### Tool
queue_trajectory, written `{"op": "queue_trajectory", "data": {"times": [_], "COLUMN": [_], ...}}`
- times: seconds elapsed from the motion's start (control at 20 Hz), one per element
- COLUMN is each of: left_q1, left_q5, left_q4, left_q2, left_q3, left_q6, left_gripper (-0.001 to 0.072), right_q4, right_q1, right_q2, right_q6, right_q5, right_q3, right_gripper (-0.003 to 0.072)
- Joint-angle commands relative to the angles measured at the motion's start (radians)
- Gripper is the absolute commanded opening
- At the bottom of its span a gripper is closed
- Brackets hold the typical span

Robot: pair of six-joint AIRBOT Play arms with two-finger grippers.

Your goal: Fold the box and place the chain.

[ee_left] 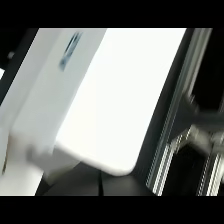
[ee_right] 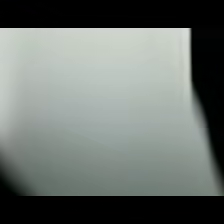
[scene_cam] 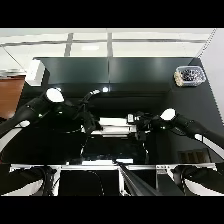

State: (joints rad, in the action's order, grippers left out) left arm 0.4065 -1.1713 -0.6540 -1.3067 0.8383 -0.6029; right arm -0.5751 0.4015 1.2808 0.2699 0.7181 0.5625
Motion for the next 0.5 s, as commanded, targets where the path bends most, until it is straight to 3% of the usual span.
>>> {"op": "queue_trajectory", "data": {"times": [0.0, 0.1, 0.2, 0.35, 0.45], "left_q1": [0.020, 0.007, 0.003, 0.004, 0.013], "left_q5": [0.263, 0.470, 0.548, 0.441, 0.381], "left_q4": [0.268, 0.269, 0.248, 0.138, 0.138], "left_q2": [-0.027, -0.028, -0.046, -0.107, -0.158], "left_q3": [-0.005, -0.008, -0.008, -0.008, -0.008], "left_q6": [0.059, 0.058, 0.061, 0.046, 0.045], "left_gripper": [0.0028, 0.0028, 0.0029, 0.0028, 0.0027], "right_q4": [-0.002, -0.002, -0.002, -0.002, -0.002], "right_q1": [0.000, 0.000, 0.000, 0.000, 0.000], "right_q2": [0.000, 0.000, 0.000, 0.000, 0.000], "right_q6": [0.000, 0.000, 0.000, 0.000, 0.000], "right_q5": [-0.003, -0.003, -0.003, -0.004, -0.004], "right_q3": [0.000, 0.000, 0.000, 0.000, 0.000], "right_gripper": [0.0310, 0.0311, 0.0310, 0.0311, 0.0311]}}
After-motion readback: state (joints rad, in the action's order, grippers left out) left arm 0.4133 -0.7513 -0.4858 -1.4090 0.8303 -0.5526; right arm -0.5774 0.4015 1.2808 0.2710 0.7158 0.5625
